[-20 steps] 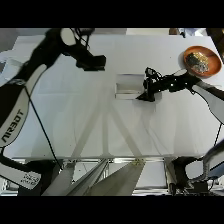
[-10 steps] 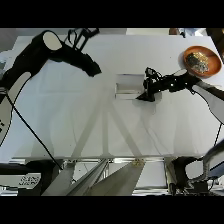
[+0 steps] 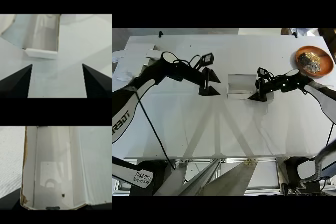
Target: Fold the box and place the chain.
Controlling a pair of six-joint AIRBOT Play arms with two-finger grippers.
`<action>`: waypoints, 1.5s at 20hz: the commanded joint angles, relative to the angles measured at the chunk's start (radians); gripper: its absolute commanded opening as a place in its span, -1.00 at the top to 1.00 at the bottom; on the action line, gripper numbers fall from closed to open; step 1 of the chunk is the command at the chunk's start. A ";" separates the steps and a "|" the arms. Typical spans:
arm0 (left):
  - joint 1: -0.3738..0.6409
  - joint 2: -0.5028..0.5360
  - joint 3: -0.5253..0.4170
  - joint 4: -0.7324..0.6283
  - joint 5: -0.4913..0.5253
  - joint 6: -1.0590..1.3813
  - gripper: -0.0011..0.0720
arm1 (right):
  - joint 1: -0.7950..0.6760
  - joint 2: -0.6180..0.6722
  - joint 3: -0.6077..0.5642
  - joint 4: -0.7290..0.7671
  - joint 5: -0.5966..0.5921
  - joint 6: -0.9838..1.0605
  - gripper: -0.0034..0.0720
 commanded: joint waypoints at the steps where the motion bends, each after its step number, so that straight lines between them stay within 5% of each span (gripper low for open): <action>1: 0.008 -0.074 -0.007 -0.058 -0.024 0.174 -0.94 | 0.000 0.000 0.001 0.000 0.000 0.000 -0.47; 7: -0.011 -0.126 -0.007 -0.101 0.099 0.182 -0.94 | 0.000 0.000 0.001 0.000 0.000 0.000 -0.47; 30: -0.070 -0.217 0.085 -0.146 0.106 0.182 -0.94 | 0.000 0.000 0.001 0.000 0.000 0.000 -0.47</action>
